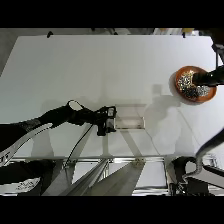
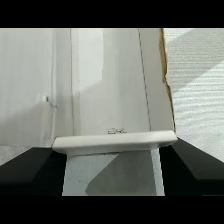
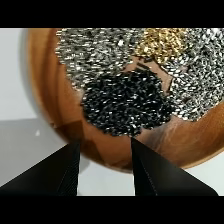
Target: Fold the box and place the chain.
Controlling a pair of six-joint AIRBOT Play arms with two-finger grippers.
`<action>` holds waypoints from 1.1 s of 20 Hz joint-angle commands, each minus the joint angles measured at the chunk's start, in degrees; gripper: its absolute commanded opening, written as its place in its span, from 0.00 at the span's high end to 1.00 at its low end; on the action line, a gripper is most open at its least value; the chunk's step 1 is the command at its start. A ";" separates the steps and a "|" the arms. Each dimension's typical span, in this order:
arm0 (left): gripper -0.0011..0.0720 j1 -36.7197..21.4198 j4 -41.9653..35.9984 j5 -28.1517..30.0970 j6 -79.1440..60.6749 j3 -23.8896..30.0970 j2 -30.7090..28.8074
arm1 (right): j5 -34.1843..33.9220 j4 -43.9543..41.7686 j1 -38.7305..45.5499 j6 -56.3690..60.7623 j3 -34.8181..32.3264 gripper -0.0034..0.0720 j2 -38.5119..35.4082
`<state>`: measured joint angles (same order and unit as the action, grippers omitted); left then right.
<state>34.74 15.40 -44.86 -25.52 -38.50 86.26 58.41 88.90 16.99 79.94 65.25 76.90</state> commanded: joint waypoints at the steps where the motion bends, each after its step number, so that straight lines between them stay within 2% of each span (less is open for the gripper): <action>1: 0.53 0.00 0.02 0.00 0.00 -0.02 0.02 | -2.16 -0.17 2.67 -0.98 0.11 0.54 5.55; 5: 0.53 0.00 0.02 0.02 0.00 -0.02 0.02 | -5.11 -0.17 2.67 -0.96 0.11 0.54 8.20; 17: 0.53 0.00 0.02 0.02 0.00 -0.02 0.02 | -7.08 -0.20 2.67 -0.94 0.11 0.58 11.26; 18: 0.53 0.00 0.02 0.02 0.00 -0.02 0.02 | -7.10 -0.20 2.67 -0.94 0.11 0.60 11.26; 19: 0.53 0.00 0.02 0.00 0.00 -0.02 0.02 | -7.10 -0.20 2.67 -0.94 0.11 0.70 11.28; 20: 0.53 0.00 0.02 0.02 0.00 -0.02 0.02 | -7.10 -0.20 2.67 -0.94 0.11 0.75 11.26; 22: 0.53 0.00 0.02 0.00 0.00 -0.02 0.02 | -7.28 -0.20 2.67 -0.94 0.11 0.75 11.26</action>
<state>34.74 15.40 -44.86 -25.52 -38.50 86.26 51.48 88.73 19.62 79.00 65.34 88.12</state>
